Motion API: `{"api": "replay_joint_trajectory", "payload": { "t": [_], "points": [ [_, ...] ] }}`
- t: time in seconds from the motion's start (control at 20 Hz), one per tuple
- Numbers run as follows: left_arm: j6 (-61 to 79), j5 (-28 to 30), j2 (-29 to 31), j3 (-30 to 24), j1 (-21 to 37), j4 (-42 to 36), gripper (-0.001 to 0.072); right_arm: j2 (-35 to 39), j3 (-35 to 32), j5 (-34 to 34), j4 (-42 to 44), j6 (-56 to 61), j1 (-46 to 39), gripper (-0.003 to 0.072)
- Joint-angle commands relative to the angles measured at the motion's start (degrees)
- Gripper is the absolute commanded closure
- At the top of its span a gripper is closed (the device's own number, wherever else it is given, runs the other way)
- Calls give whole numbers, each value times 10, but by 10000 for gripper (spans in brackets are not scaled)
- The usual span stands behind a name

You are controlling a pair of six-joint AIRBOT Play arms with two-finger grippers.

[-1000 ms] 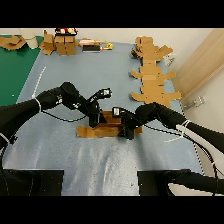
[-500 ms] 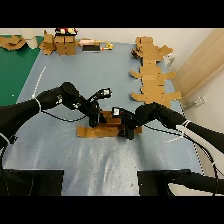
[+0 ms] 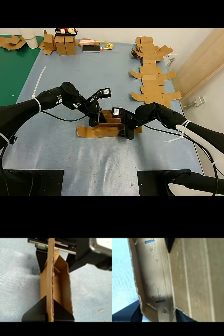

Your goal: Fold the box.

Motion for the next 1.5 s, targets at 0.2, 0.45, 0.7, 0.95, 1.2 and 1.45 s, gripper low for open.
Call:
{"api": "replay_joint_trajectory", "payload": {
  "t": [0.2,0.45,0.7,0.95,1.2,1.45],
  "points": [
    [-78,35,0,0,0,-11,-3,0,0,0,0,0,0,241],
    [-195,17,23,18,16,70,-3,0,0,0,0,0,-1,241],
    [-376,-96,97,39,65,240,-2,0,0,0,-6,0,-1,239],
    [-511,-203,122,34,76,309,698,0,0,0,-11,0,-1,240],
    [-519,-182,124,-11,76,297,698,0,0,1,-15,0,-2,239],
    [-482,-155,124,-63,76,195,698,0,0,1,-16,0,-2,240]
  ]
}}
